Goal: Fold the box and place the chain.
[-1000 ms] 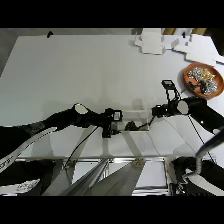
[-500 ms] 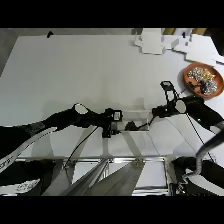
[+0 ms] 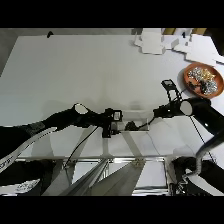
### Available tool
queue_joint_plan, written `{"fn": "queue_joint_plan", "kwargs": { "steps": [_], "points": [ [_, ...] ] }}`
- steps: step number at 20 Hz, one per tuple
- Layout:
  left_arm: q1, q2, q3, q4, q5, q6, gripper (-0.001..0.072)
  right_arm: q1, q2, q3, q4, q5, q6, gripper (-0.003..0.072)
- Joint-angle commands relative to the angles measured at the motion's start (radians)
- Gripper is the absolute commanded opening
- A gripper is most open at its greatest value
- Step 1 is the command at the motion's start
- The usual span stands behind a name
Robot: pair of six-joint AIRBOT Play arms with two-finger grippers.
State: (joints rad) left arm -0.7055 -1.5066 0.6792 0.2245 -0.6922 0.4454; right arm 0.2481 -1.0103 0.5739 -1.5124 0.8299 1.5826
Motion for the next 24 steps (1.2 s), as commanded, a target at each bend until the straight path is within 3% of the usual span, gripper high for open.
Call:
{"fn": "queue_joint_plan", "kwargs": {
  "steps": [1,6,12,24],
  "points": [
    [0.000,0.001,0.000,0.000,0.000,0.001,0.0271,0.000,0.149,0.001,0.006,0.066,-0.021,0.0022],
    [0.000,0.001,0.000,0.000,0.000,0.000,0.0271,0.000,0.344,0.001,0.056,0.177,-0.024,0.0022],
    [0.000,0.001,0.000,0.000,0.000,0.001,0.0271,0.000,0.492,0.001,0.273,0.220,-0.132,0.0022],
    [0.000,0.001,0.000,0.000,0.000,0.001,0.0271,0.000,0.538,0.001,0.670,0.247,-0.344,0.0022]
  ]
}}
